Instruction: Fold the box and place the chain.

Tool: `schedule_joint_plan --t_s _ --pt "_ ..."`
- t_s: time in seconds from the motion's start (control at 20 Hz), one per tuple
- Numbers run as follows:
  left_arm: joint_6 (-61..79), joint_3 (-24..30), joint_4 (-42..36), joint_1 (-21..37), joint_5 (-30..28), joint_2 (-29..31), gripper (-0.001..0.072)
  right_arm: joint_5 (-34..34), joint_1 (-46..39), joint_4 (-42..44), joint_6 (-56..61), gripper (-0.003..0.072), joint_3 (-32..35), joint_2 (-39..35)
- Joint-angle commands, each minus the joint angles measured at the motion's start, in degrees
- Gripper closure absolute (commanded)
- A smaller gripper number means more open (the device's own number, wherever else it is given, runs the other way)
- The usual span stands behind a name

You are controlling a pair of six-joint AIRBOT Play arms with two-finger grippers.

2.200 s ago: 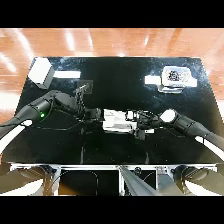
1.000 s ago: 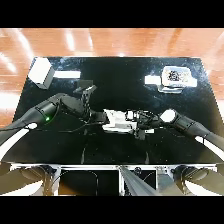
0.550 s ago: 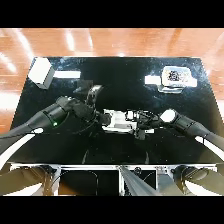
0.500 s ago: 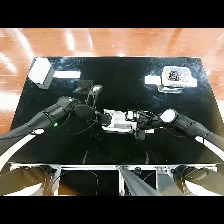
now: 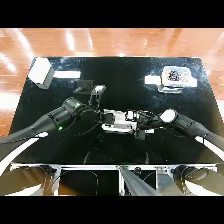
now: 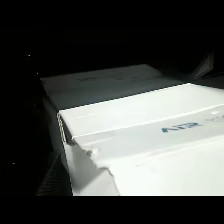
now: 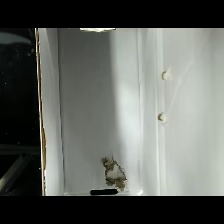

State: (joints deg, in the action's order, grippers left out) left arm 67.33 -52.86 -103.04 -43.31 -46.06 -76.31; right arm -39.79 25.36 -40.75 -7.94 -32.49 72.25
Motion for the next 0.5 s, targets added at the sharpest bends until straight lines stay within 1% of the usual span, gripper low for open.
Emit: schedule_joint_plan --t_s 0.0,0.2,0.3,0.35,0.45 --pt "-2.49 -2.25 1.07 -0.87 -3.69 -2.23 0.0181 -0.02 0.04 0.0 0.02 0.0312 -0.02 -0.02" --pt "-5.62 -7.08 6.43 -3.1 -10.91 -7.39 0.0181 -0.02 0.04 0.0 0.02 0.0312 -0.02 -0.02" --pt "-8.07 -9.66 10.38 -4.68 -12.35 -9.51 0.0229 -0.02 0.04 0.02 0.02 0.0312 -0.02 -0.02" --pt "-8.87 -10.6 11.43 -5.29 -12.31 -10.08 0.0232 -0.02 0.04 0.0 0.02 0.0312 -0.02 -0.02" --pt "-9.18 -11.76 12.04 -5.97 -12.35 -10.64 0.0308 -0.04 0.04 0.0 0.02 0.0312 -0.02 -0.02"
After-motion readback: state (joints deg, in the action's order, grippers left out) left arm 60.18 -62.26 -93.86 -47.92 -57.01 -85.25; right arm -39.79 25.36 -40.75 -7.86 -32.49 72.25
